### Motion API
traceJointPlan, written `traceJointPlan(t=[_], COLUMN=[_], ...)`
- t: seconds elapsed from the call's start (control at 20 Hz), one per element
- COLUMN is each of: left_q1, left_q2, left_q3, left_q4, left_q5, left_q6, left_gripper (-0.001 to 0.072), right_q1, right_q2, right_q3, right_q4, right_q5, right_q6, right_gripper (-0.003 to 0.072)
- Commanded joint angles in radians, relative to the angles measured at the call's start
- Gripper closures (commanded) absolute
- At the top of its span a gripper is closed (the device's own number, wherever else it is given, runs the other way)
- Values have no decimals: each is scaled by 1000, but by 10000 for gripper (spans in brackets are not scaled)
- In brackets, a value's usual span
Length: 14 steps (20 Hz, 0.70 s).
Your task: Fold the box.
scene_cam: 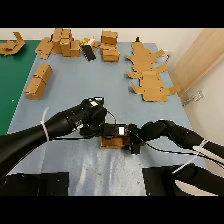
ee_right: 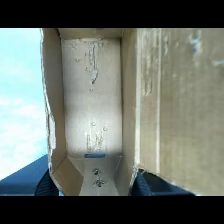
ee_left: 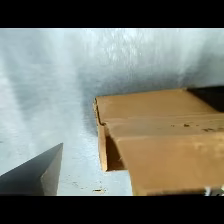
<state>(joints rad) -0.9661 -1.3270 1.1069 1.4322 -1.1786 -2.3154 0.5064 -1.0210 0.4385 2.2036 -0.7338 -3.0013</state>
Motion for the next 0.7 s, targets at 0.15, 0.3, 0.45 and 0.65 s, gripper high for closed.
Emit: traceJointPlan(t=[0.15, 0.3, 0.45, 0.65], left_q1=[74, 86, 89, 130], left_q2=[63, 70, 72, 140], left_q3=[3, 3, -10, -129], left_q4=[5, 7, 40, 23], left_q5=[-96, -164, -198, 4], left_q6=[6, 71, 262, 690], left_gripper=[134, 705, 698, 698], right_q1=[0, 0, 0, 0], right_q2=[0, 0, 0, 0], right_q3=[1, 1, 1, 1], right_q4=[0, 0, 0, 0], right_q5=[-1, -1, -1, -1], right_q6=[0, 0, 0, 0], right_gripper=[190, 190, 190, 190])
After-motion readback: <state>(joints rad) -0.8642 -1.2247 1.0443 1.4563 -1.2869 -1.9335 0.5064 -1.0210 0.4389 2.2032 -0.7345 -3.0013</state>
